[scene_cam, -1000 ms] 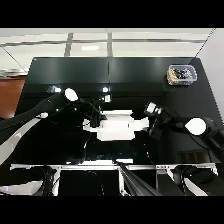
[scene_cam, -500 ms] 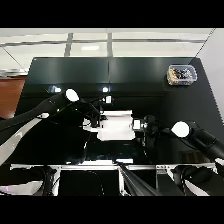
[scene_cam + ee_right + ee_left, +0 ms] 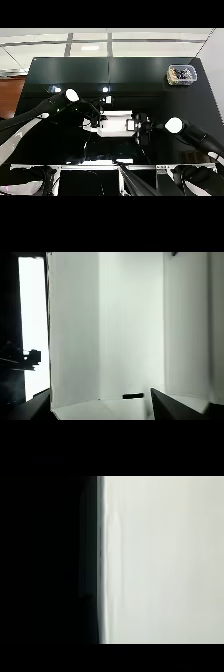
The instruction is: Fold the box and place the chain.
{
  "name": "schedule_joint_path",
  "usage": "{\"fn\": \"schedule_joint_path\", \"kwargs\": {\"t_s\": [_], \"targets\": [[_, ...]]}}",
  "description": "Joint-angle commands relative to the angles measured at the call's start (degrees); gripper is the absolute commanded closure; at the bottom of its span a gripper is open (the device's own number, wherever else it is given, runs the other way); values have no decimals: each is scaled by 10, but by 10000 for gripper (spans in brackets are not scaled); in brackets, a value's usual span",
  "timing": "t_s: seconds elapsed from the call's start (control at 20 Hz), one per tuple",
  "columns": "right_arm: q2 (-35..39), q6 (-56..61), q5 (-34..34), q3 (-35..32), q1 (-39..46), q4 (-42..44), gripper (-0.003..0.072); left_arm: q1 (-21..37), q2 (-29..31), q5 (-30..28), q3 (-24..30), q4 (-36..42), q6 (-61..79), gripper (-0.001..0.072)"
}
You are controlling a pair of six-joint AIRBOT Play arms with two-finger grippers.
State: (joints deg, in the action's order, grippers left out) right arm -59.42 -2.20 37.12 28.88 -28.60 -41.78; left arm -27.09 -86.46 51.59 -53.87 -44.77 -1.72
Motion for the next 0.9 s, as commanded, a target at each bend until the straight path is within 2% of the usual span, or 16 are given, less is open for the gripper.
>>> {"fn": "schedule_joint_path", "kwargs": {"t_s": [0.0, 0.35, 0.45, 0.65, 0.85], "targets": [[-3, -7, 12, 36, 40, 12, 4, 0, 0, 0, 0, 5, 0, 681], [-24, -15, -10, 40, 55, 15, 4, 0, 0, -1, 0, 5, 0, 681], [-33, -21, -13, 40, 60, 39, 4, 0, 0, 0, 0, 5, 0, 681], [-52, -80, 27, 40, 60, 100, 4, 0, 0, 0, 0, 5, 0, 681], [-81, -110, 33, 40, 63, 107, 4, 0, 0, 0, 0, 5, 0, 682]]}}
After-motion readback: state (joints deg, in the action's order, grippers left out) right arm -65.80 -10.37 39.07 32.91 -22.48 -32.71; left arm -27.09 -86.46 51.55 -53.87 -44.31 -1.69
